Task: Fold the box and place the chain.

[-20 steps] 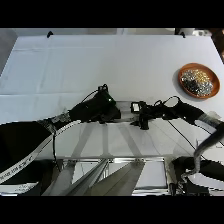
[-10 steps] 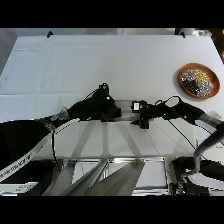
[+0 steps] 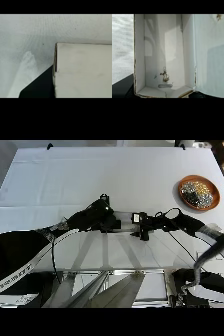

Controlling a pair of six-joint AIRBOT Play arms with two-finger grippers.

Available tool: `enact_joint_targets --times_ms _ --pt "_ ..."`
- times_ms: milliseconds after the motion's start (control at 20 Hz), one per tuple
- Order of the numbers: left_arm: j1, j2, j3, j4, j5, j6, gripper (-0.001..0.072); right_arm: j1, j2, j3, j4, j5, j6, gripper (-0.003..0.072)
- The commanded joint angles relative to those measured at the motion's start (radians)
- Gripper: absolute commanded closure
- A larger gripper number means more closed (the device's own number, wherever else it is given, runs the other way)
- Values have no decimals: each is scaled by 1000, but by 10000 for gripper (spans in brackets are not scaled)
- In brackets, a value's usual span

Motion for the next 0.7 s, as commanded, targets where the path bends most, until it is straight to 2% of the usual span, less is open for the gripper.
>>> enact_joint_targets --times_ms 0,50,100,400,650 --pt "1 1 -1 5 29 3 621 1 0 0 -1 3 0 288" --pt "1 2 -1 5 29 3 468 1 0 0 -1 3 0 288" --pt "1 7 -1 5 29 3 411 1 0 0 -1 3 0 288" --pt "0 92 -1 4 -32 -4 409 1 0 0 -1 3 0 288" --pt "0 136 -1 -74 -58 9 409 1 0 0 -1 3 0 288"
